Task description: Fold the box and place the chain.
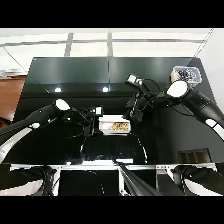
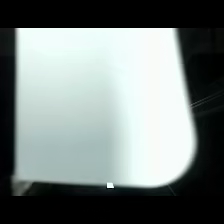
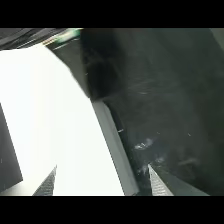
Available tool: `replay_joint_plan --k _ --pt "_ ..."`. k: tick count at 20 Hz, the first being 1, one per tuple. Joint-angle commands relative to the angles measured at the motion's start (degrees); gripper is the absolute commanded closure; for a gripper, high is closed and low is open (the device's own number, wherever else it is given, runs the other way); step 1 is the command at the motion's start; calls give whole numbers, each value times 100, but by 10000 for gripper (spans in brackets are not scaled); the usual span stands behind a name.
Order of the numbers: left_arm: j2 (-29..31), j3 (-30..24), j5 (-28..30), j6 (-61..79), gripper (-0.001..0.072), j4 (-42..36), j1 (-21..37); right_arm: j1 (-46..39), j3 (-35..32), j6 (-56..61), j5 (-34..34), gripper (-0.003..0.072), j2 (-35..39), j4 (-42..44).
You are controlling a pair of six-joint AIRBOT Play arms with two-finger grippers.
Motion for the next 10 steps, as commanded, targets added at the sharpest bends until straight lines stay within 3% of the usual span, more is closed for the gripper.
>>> replay_joint_plan --k 1,10 --pt "-4 2 -4 2 309 2 -2 249 -20 -535 208 32 -4 -435" --pt "-4 2 -4 2 309 4 -2 581 -197 -533 13 32 -7 -647"
